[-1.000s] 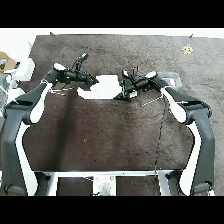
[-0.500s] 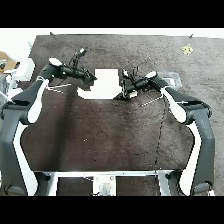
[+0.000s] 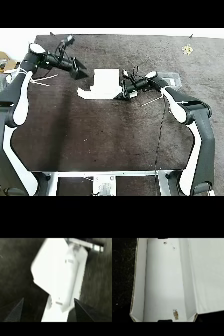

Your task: Fold the box and place the chain.

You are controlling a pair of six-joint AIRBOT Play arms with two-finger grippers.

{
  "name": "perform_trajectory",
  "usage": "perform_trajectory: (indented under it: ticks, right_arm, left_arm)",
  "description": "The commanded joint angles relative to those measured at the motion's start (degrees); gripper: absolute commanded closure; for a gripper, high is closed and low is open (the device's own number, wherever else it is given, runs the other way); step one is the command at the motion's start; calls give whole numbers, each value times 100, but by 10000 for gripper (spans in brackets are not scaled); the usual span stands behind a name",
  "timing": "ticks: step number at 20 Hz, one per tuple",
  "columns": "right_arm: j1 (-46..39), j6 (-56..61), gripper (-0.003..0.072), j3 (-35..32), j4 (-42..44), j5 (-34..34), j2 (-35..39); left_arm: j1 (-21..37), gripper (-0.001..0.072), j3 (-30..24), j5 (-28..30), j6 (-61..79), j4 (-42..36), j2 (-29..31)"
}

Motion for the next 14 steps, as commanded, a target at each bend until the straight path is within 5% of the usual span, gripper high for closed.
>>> perform_trajectory:
  ticks: [1,4,8,14]
  right_arm:
    - [-4,4,242,2,2,2,2]
    - [-2,2,242,2,2,0,2]
    - [-2,2,242,2,2,2,4]
    - [-4,2,242,2,2,0,4]
  left_arm:
    - [-125,5,-424,37,883,1073,37]
    - [-332,4,-975,791,1394,1080,37]
    - [-533,4,-1388,1036,1711,1156,37]
    - [-782,5,-1484,1860,1746,1163,35]
